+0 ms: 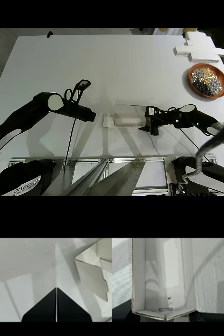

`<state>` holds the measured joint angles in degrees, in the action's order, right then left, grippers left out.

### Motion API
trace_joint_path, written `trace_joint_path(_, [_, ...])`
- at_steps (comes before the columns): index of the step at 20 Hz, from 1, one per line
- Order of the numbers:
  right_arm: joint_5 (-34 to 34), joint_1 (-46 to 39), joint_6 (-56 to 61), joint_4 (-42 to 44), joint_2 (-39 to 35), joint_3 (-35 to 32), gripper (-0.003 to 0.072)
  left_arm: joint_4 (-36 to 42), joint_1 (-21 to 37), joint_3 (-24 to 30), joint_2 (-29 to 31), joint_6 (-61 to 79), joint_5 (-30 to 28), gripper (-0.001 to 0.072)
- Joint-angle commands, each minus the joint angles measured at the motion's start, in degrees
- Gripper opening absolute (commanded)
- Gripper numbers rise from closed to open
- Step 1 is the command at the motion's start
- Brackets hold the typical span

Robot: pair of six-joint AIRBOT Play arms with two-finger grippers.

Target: Fold the box and place the chain.

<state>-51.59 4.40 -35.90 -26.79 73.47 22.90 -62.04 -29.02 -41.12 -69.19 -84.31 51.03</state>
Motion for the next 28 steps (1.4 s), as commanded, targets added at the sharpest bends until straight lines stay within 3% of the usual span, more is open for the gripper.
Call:
trace_joint_path(1, [-0.02, 0.04, 0.0, 0.02, -0.04, 0.02, 0.0398, 8.87, -0.46, 0.9, -5.29, -3.96, -3.3, 0.0006])
trace_joint_path(5, [-0.02, 0.04, 0.0, 0.02, -0.04, 0.02, 0.0398, 14.78, -3.06, 0.87, -8.92, -0.33, -3.61, 0.0006])
trace_joint_path(11, [-0.02, 0.04, 0.0, 0.02, -0.04, 0.02, 0.0398, 16.09, -5.68, -1.07, -7.34, 1.9, -3.08, 0.0024])
trace_joint_path(16, [-0.04, 0.04, 0.0, 0.02, -0.04, 0.02, 0.0398, 16.13, -7.19, -4.33, -6.8, 1.92, -2.73, 0.016])
trace_joint_path(28, [-0.02, 0.04, 0.0, 0.02, -0.04, 0.02, 0.0398, 15.96, -8.59, -4.85, -6.21, 2.01, -1.53, 0.0179])
